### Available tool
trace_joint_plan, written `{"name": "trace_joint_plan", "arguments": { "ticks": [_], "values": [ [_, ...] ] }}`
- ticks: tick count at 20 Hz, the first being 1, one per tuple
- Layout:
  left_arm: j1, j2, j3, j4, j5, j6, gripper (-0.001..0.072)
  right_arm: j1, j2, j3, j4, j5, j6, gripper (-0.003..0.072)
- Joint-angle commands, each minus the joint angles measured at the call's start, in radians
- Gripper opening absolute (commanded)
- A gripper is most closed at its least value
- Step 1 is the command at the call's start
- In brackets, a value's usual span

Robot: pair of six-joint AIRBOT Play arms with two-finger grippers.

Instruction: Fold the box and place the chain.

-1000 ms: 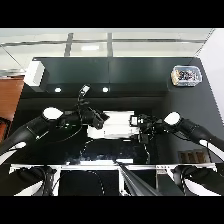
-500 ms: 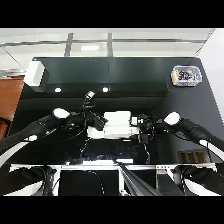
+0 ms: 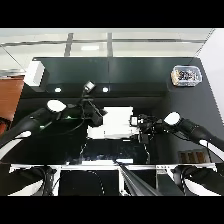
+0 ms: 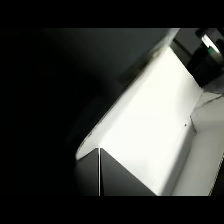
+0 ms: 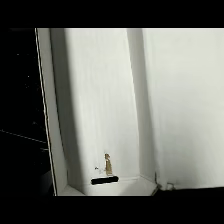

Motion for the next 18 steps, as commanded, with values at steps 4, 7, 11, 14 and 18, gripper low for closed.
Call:
{"name": "trace_joint_plan", "arguments": {
  "ticks": [4, 7, 11, 14, 18],
  "values": [
    [0.155, 0.171, 0.005, 0.303, -0.406, 0.021, 0.0029, 0.000, -0.001, 0.000, 0.002, -0.011, 0.009, 0.0356],
    [0.130, 0.167, -0.032, 0.448, -0.441, 0.050, 0.0257, 0.000, -0.001, 0.000, 0.002, -0.011, 0.009, 0.0356],
    [0.061, 0.166, -0.032, 0.538, -0.308, 0.183, 0.0720, 0.000, -0.001, 0.000, 0.002, -0.011, 0.009, 0.0356],
    [-0.027, 0.160, -0.032, 0.734, -0.188, 0.168, 0.0719, 0.000, -0.001, 0.000, 0.002, -0.011, 0.009, 0.0356],
    [-0.037, 0.097, -0.004, 0.474, -0.238, 0.284, 0.0716, 0.000, -0.001, 0.000, 0.003, -0.011, 0.009, 0.0356]
  ]
}}
